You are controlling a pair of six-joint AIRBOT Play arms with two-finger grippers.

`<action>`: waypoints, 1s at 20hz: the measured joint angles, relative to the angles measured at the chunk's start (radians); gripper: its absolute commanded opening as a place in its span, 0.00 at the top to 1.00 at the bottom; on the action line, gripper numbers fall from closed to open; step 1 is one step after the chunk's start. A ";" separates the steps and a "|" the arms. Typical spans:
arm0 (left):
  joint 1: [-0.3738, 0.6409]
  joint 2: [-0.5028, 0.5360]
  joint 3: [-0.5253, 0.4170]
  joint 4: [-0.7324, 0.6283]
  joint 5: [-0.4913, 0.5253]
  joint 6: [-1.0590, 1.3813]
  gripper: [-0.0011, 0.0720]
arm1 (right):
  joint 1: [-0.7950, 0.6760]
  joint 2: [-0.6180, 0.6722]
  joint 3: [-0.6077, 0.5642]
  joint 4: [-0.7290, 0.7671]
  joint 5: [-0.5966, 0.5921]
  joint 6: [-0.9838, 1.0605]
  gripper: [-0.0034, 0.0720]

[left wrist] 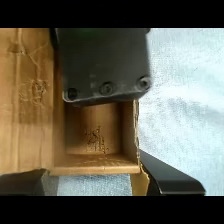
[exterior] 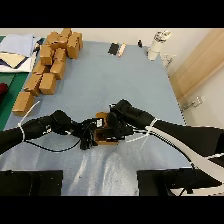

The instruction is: Fold the box.

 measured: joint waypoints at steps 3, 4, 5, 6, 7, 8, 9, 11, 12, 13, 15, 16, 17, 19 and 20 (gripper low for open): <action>-0.002 0.000 0.000 0.000 0.002 0.003 0.35 | 0.010 -0.004 0.003 -0.012 -0.003 0.002 0.77; -0.002 0.000 0.000 0.002 0.003 0.008 0.35 | 0.012 -0.005 0.003 -0.016 0.000 -0.005 0.64; -0.002 0.000 0.000 0.002 0.003 0.009 0.35 | 0.013 -0.003 0.003 -0.008 0.009 -0.005 0.54; -0.002 0.000 0.000 0.002 0.003 0.012 0.35 | 0.014 0.004 0.003 -0.003 0.010 -0.005 0.45; -0.002 0.000 0.000 0.002 0.005 0.011 0.35 | 0.014 0.013 0.003 -0.005 0.010 -0.005 0.36; -0.002 0.000 0.000 0.000 0.006 0.011 0.35 | 0.014 0.026 0.003 -0.009 0.003 -0.003 0.36; -0.002 0.000 0.000 -0.001 0.007 0.010 0.35 | 0.014 0.040 0.004 -0.010 -0.005 -0.003 0.36; -0.002 0.000 0.000 0.000 0.007 0.010 0.35 | 0.011 0.075 0.004 -0.018 -0.029 0.002 0.36; -0.002 0.000 0.000 0.000 0.007 0.008 0.35 | 0.008 0.099 0.004 -0.024 -0.038 0.002 0.36; -0.002 0.000 0.000 0.000 0.006 0.008 0.35 | 0.003 0.124 0.004 -0.028 -0.050 0.003 0.38; -0.002 0.000 0.000 0.000 0.006 0.007 0.35 | -0.012 0.185 0.004 -0.039 -0.061 0.003 0.38; -0.002 0.000 0.000 0.000 0.006 0.007 0.35 | -0.029 0.212 0.004 -0.043 -0.069 0.002 0.46; -0.002 0.000 0.000 0.000 0.006 0.007 0.35 | -0.056 0.238 0.003 -0.048 -0.077 -0.007 0.60; -0.002 0.000 0.000 0.000 0.006 0.007 0.35 | -0.135 0.266 -0.003 -0.054 -0.091 -0.050 0.92; -0.002 0.000 0.000 0.000 0.006 0.007 0.35 | -0.193 0.270 -0.010 -0.052 -0.084 -0.089 0.95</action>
